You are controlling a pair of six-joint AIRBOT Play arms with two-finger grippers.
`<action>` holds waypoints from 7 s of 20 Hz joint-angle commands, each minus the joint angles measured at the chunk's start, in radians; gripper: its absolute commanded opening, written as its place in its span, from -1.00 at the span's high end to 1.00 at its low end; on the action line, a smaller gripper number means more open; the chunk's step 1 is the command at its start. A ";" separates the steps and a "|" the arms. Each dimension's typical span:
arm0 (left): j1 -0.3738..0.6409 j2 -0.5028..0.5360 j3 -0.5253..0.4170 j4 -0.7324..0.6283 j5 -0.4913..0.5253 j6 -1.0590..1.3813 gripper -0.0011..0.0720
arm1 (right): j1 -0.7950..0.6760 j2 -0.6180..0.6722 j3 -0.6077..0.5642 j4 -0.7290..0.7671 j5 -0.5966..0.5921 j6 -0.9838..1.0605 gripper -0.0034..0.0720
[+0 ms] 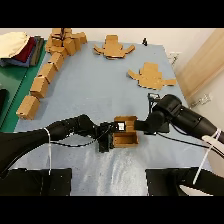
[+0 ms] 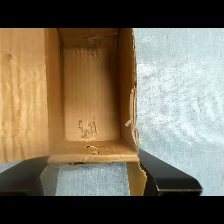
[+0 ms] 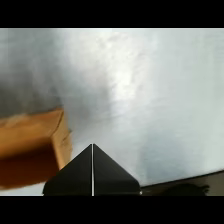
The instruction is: Fold the box.
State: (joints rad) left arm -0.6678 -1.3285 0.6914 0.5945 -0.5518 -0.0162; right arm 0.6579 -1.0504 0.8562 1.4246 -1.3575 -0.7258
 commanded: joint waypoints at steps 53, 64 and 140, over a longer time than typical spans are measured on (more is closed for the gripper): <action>0.000 0.000 0.000 0.000 0.000 0.000 -0.47 | 0.075 0.335 -0.419 0.421 0.687 -1.553 0.90; 0.000 0.000 0.000 0.000 0.000 0.000 -0.47 | 0.097 0.370 -0.418 0.412 0.639 -1.614 -0.68; 0.000 0.000 0.000 0.000 0.000 0.000 -0.47 | 0.285 0.423 -0.480 0.037 0.804 -1.548 0.32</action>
State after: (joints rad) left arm -0.6678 -1.3285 0.6914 0.5949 -0.5518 -0.0162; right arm 0.9424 -0.6098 0.3759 1.4681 -0.5552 -2.2749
